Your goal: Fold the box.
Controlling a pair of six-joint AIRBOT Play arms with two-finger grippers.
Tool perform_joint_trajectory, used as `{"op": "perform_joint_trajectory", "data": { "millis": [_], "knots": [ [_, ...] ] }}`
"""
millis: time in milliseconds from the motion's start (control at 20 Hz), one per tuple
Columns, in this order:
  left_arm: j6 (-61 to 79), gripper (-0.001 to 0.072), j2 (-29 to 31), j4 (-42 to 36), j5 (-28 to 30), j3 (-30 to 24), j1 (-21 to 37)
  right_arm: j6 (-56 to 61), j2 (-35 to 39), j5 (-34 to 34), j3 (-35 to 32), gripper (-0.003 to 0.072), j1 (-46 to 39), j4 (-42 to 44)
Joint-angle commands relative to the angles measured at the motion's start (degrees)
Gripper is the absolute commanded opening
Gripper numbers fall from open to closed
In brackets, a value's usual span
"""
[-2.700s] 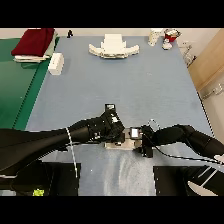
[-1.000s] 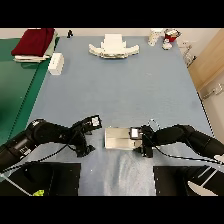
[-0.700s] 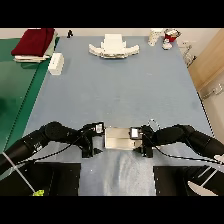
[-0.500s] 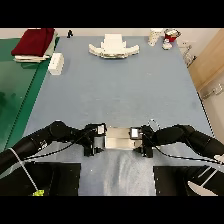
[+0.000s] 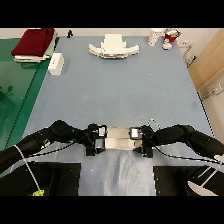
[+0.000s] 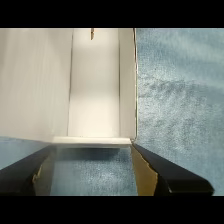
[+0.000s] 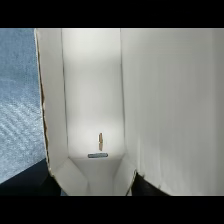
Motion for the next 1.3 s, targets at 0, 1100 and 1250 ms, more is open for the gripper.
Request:
{"op": "perform_joint_trajectory", "data": {
  "millis": [0, 1100, 1250],
  "knots": [
    [2.25, 0.0687, -2.19, -1.22, -0.46, 0.13, -0.07, 0.00, 0.04, 0.02, 0.04, 0.0410, 0.02, 0.00],
    [6.91, 0.0452, -7.85, -4.96, 1.66, 2.54, -2.56, 0.00, 0.04, 0.02, 0.04, 0.0411, 0.02, 0.00],
    [6.93, 0.0452, -7.85, -4.96, 1.64, 2.54, -2.56, -0.02, 0.04, 0.02, 0.04, 0.0411, 0.02, 0.00]
  ]
}}
